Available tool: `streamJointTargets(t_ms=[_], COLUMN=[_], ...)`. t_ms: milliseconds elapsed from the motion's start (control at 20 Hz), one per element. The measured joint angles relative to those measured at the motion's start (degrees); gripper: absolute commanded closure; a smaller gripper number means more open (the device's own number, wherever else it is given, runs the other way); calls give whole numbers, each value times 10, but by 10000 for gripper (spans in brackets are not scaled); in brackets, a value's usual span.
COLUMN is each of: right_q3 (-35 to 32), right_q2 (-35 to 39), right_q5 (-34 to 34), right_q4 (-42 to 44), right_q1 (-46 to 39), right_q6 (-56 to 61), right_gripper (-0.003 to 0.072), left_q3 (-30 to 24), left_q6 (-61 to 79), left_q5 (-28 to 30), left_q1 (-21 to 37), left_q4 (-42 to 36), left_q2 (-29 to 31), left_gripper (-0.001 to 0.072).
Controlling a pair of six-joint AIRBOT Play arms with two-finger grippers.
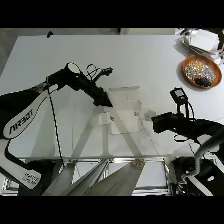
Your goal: Fold the box and place the chain.
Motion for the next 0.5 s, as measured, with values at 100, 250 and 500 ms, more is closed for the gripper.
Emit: streamJointTargets(t_ms=[100,250,500], right_q3=[24,65,93], right_q2=[1,14,52], right_q5=[36,109,201], right_q4=[-9,-31,-42], right_q1=[0,0,0], right_q6=[0,-7,-24], right_gripper=[324,325,326], left_q3=[-12,-66,-228], left_q6=[-13,-21,46], left_q5=[2,28,105], left_q1=[-9,-21,-32], left_q4=[34,61,22], left_q2=[42,125,233], left_gripper=[713,711,708])
